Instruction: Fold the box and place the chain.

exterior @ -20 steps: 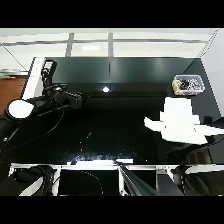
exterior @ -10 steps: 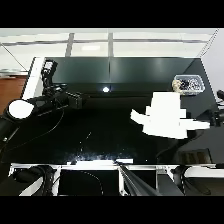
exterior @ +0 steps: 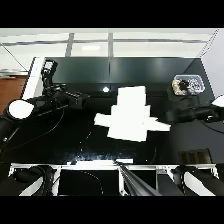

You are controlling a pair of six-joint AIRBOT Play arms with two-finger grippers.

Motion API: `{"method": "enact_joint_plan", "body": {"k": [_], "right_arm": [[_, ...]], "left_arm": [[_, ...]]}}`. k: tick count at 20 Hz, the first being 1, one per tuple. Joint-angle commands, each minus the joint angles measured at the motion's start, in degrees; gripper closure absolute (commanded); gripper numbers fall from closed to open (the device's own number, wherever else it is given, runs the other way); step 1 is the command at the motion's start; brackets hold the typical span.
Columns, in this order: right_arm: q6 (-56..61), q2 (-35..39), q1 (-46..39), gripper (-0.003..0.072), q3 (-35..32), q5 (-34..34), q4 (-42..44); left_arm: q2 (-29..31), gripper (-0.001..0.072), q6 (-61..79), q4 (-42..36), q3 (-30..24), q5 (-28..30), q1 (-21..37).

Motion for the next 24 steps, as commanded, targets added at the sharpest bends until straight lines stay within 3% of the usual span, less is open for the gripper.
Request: {"method": "enact_joint_plan", "body": {"k": [1,4,7,9,10,11,13,17,21,24], "right_arm": [[-2.91,6.80,14.29,0.0645,-5.09,-13.49,0.00],[-2.75,11.26,22.49,0.0645,-10.05,-25.75,-1.36],[-2.51,11.63,26.60,0.0645,-12.35,-30.08,-1.31],[-1.95,11.63,28.11,0.0645,-12.48,-31.17,-1.29],[-1.51,11.63,28.52,0.0645,-12.48,-31.63,-1.27],[-1.38,11.63,28.79,0.0645,-12.48,-31.63,-1.27],[-1.18,11.63,28.87,0.0644,-12.48,-31.36,-1.22],[0.02,11.63,28.85,0.0645,-12.48,-31.43,-1.25],[0.72,11.63,28.85,0.0644,-12.48,-31.41,-1.27],[0.72,11.63,28.85,0.0644,-12.48,-31.63,-1.31]], "left_arm": [[0.00,0.0005,-0.68,2.27,0.00,0.96,0.31],[-0.24,0.0005,-8.39,2.14,0.00,-3.98,5.09],[-4.74,0.0005,-9.55,-2.38,0.00,-22.32,10.75],[-10.93,0.0006,-10.34,-3.32,-0.02,-28.94,13.84],[-14.16,0.0006,-9.31,-6.49,0.00,-29.77,15.85],[-17.75,0.0006,-3.04,-14.62,-0.02,-32.68,18.18],[-24.57,0.0005,11.15,-29.66,0.07,-42.36,20.81],[-33.09,0.0006,23.47,-30.80,1.27,-46.88,17.94],[-34.40,0.0006,32.98,-30.01,2.64,-46.58,14.16],[-34.67,0.0008,34.73,-28.98,4.00,-42.82,11.91]]}}
